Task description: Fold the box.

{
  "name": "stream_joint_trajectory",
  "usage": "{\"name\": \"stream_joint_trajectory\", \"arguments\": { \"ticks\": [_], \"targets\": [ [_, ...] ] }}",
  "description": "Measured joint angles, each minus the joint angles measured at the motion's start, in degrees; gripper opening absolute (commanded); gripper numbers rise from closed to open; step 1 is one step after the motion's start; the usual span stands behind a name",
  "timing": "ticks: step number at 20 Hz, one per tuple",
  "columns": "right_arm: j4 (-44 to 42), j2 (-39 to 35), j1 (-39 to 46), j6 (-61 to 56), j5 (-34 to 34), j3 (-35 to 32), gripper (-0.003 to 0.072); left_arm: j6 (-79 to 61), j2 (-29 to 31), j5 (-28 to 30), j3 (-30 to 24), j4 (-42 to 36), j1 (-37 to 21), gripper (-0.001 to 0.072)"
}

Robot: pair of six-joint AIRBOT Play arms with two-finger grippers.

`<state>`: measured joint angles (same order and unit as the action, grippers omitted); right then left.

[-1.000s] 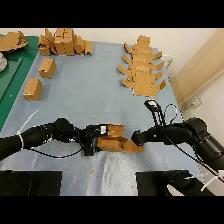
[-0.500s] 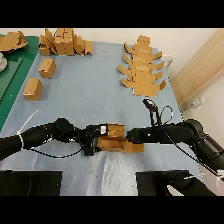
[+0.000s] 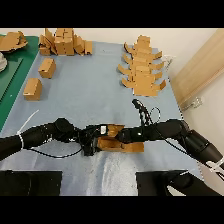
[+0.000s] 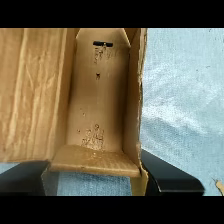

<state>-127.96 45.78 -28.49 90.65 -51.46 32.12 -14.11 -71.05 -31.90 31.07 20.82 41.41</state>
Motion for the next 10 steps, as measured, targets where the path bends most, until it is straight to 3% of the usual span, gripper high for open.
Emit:
{"name": "stream_joint_trajectory", "arguments": {
  "ticks": [10],
  "targets": [
    [-1.5, 1.4, 3.5, 2.7, 1.2, 4.7, 0.0002, 0.0, 0.0, 0.0, 0.0, 0.0, 0.0, 0.0452]
  ]
}}
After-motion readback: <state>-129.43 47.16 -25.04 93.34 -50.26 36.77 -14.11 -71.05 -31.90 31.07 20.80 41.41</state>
